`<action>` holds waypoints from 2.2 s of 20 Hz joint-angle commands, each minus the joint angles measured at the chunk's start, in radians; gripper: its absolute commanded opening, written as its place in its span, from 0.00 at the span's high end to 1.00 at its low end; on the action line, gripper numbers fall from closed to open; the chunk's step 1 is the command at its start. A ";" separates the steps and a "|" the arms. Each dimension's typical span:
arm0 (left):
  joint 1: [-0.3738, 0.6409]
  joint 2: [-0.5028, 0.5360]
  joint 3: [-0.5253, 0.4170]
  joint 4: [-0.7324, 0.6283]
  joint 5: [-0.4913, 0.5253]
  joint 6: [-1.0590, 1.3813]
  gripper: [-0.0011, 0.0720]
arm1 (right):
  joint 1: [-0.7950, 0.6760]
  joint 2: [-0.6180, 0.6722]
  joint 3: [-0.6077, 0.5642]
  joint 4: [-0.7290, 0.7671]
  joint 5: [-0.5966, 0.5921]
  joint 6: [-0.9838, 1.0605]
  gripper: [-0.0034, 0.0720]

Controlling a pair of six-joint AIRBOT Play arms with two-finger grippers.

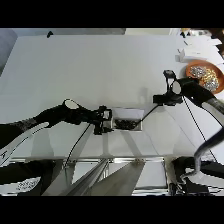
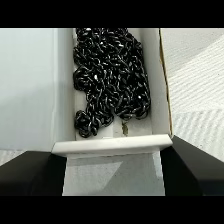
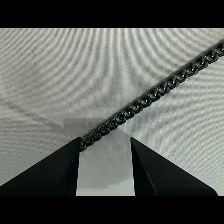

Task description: Fold the box and place the chain.

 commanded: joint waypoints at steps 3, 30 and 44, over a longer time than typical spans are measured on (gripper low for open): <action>0.001 0.001 0.000 0.000 0.000 0.000 0.79 | 0.000 -0.012 0.000 0.005 -0.016 0.001 0.58; 0.001 0.001 0.000 0.000 0.000 0.000 0.79 | 0.138 0.735 -0.019 0.350 0.318 -0.261 0.93; 0.001 0.001 0.000 0.000 0.000 0.000 0.79 | 0.542 0.792 -0.019 0.387 -0.052 -0.202 0.93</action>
